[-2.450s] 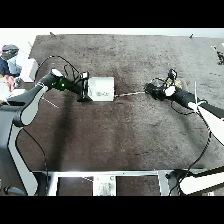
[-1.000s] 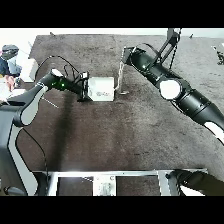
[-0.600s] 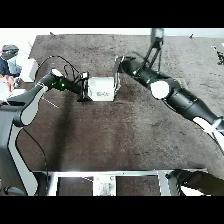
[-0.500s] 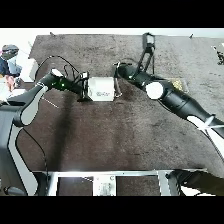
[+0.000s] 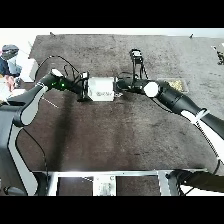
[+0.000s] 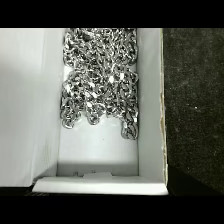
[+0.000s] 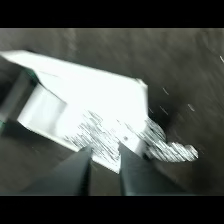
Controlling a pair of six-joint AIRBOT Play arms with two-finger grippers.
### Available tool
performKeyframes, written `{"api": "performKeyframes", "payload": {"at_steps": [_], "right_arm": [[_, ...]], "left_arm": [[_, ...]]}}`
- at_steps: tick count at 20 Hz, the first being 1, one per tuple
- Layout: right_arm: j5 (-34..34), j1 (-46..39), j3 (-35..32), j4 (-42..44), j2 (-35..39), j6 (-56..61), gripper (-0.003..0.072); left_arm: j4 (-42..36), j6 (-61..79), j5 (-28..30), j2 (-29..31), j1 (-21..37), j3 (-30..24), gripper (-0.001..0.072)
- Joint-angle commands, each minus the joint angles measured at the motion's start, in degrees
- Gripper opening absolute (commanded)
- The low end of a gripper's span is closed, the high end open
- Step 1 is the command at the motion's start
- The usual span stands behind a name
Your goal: Fold the box and place the chain.
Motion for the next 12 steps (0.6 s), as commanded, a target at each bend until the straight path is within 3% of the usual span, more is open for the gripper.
{"api": "performKeyframes", "payload": {"at_steps": [1, 6, 10, 12], "right_arm": [[7.5, -4.8, 0.1, 0.5, -3.6, -9.1, 0.0327], [18.3, -9.7, 9.2, 11.0, -14.9, -31.3, 0.0326], [25.2, -10.2, 16.9, 10.6, -22.3, -36.2, 0.0326], [25.0, -10.2, 19.1, 10.4, -24.5, -36.6, 0.0326]], "left_arm": [[0.0, 0.0, 0.0, 0.0, 0.0, 0.0, 0.0344], [0.0, 0.0, 0.0, 0.0, 0.0, 0.0, 0.0344], [0.0, 0.0, 0.0, 0.0, 0.0, 0.0, 0.0344], [0.0, 0.0, 0.0, 0.0, 0.0, 0.0, 0.0344]]}}
